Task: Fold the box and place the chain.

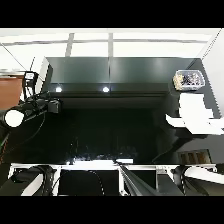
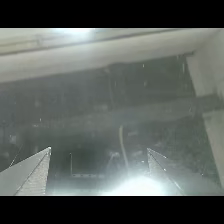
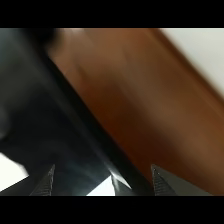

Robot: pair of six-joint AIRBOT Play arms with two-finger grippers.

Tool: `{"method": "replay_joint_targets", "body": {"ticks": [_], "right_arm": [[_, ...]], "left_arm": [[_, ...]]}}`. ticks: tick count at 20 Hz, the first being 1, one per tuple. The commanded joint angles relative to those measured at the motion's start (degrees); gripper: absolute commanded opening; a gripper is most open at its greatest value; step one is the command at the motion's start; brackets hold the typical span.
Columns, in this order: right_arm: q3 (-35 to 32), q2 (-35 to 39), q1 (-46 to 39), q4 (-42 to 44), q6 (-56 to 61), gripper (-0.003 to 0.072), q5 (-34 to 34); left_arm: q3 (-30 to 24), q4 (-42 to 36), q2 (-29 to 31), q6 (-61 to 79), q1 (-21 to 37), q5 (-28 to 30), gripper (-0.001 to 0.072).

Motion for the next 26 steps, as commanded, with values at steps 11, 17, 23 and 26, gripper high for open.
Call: {"method": "replay_joint_targets", "body": {"ticks": [11,17,23,26], "right_arm": [[5.0,-11.8,-2.5,2.4,-31.4,0.0467,20.9],[5.0,-12.2,-1.9,-0.4,-29.0,0.0193,24.3],[2.4,-7.9,-0.4,9.7,-27.5,0.0017,29.3],[-4.7,-1.6,2.9,18.2,-28.8,0.0017,28.2]], "left_arm": [[0.2,0.8,-0.2,0.0,0.0,-2.3,0.0704],[0.2,0.9,-0.2,0.0,0.0,-2.0,0.0704],[0.1,2.3,-0.2,0.0,0.0,-2.0,0.0692],[0.1,2.3,-0.2,0.0,0.0,-2.0,0.0692]]}}
